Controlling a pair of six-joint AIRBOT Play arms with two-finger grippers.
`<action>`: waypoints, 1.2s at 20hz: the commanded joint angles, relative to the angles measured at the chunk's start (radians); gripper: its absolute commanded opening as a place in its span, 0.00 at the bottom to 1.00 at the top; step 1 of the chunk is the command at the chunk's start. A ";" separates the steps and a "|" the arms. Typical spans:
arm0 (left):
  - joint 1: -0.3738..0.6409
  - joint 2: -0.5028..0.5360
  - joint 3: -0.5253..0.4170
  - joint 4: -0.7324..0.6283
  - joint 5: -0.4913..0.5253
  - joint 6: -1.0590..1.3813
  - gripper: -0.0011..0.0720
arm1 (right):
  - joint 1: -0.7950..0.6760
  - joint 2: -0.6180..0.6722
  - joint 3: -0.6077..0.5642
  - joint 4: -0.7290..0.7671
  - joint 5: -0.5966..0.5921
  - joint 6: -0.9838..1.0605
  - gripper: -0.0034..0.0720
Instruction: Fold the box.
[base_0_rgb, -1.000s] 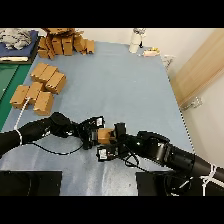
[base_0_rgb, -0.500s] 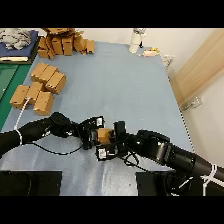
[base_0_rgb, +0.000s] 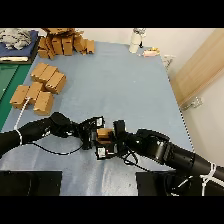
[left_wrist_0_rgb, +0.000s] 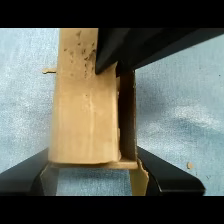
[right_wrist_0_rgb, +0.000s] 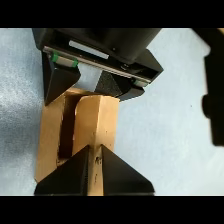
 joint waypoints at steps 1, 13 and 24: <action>0.000 0.000 0.001 0.000 0.000 0.000 0.67 | 0.001 -0.029 0.001 0.045 0.003 0.000 0.17; 0.000 0.000 0.001 0.000 0.000 0.000 0.67 | 0.001 -0.010 0.005 0.121 0.087 0.053 0.48; 0.000 0.000 0.001 0.000 0.003 0.000 0.67 | -0.039 0.347 -0.025 0.003 0.147 1.478 0.05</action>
